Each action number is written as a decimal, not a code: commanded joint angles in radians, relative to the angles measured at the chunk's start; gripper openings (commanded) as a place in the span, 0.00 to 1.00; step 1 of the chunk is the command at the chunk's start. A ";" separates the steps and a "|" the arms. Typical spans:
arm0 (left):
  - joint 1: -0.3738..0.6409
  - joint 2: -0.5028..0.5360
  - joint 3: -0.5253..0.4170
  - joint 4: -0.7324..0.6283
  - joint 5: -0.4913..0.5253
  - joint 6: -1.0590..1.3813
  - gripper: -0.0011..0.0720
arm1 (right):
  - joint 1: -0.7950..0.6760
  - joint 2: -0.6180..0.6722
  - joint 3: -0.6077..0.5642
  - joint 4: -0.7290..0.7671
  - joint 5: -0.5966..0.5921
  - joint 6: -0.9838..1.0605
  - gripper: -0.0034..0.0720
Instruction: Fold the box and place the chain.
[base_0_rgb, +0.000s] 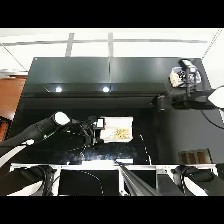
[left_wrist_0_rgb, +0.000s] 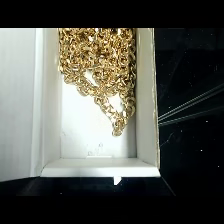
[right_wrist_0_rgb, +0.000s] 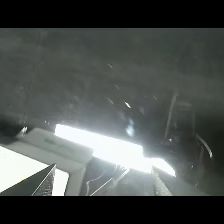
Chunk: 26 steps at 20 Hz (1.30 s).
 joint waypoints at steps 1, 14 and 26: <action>-0.001 0.001 0.001 0.002 0.005 -0.001 0.68 | 0.100 -0.130 0.000 0.031 -0.142 -0.153 0.98; -0.001 0.000 0.000 0.001 0.001 -0.001 0.69 | 0.216 -0.197 0.000 0.211 0.083 -0.835 0.98; -0.001 0.000 0.000 0.002 0.006 -0.001 0.69 | 0.239 -0.165 -0.083 0.295 0.093 -0.860 0.98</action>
